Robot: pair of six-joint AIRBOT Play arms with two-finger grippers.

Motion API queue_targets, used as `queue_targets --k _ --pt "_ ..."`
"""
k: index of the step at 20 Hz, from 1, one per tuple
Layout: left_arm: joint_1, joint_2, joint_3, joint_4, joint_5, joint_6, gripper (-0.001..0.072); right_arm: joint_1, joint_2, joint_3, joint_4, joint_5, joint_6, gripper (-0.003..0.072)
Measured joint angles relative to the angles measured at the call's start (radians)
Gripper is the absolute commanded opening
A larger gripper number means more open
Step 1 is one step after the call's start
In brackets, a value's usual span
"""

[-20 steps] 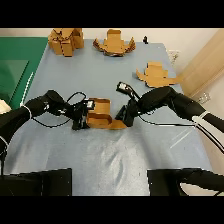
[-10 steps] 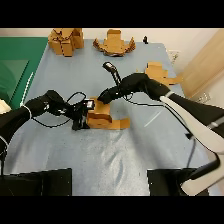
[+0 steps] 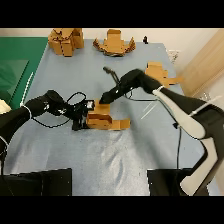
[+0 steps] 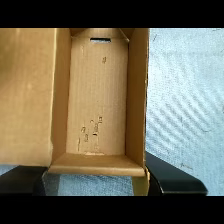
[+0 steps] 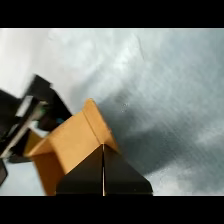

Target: Fold the box.

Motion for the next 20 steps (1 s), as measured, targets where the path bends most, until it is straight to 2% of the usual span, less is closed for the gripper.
queue_targets --k 3,5,7,8,9,10,13,18,19,20 --pt "0.0 0.0 0.0 0.0 -0.001 0.0 0.0179 -0.019 0.179 -0.053 -0.038 -0.078 -0.084 0.0005" --pt "0.0 0.0 0.0 0.0 -0.001 0.0 0.0179 -0.021 0.324 -0.164 -0.079 -0.084 -0.154 0.0006" --pt "0.001 0.0 0.0 0.0 0.0 0.0 0.0179 -0.016 0.448 -0.317 -0.16 -0.027 -0.213 0.001" --pt "0.001 0.0 0.0 0.0 0.001 0.0 0.0179 -0.008 0.493 -0.397 -0.214 0.013 -0.237 0.0124" --pt "0.001 0.0 0.0 0.0 0.002 0.0 0.0179 0.002 0.518 -0.463 -0.258 0.049 -0.264 0.0475" --pt "0.001 0.0 0.0 0.0 0.003 0.0 0.0179 0.015 0.532 -0.525 -0.292 0.094 -0.304 0.0662" --pt "0.001 0.0 0.0 0.0 0.008 0.0 0.0179 0.043 0.511 -0.628 -0.35 0.227 -0.426 0.0664" --pt "0.001 0.0 0.0 0.0 0.014 0.0 0.0179 0.097 0.436 -0.669 -0.312 0.374 -0.586 0.0656" --pt "0.001 0.0 0.0 0.0 0.015 0.0 0.0179 0.109 0.427 -0.668 -0.303 0.395 -0.604 0.0623" --pt "0.001 0.0 0.0 0.0 0.016 0.0 0.0179 0.121 0.422 -0.665 -0.295 0.413 -0.616 0.0486"
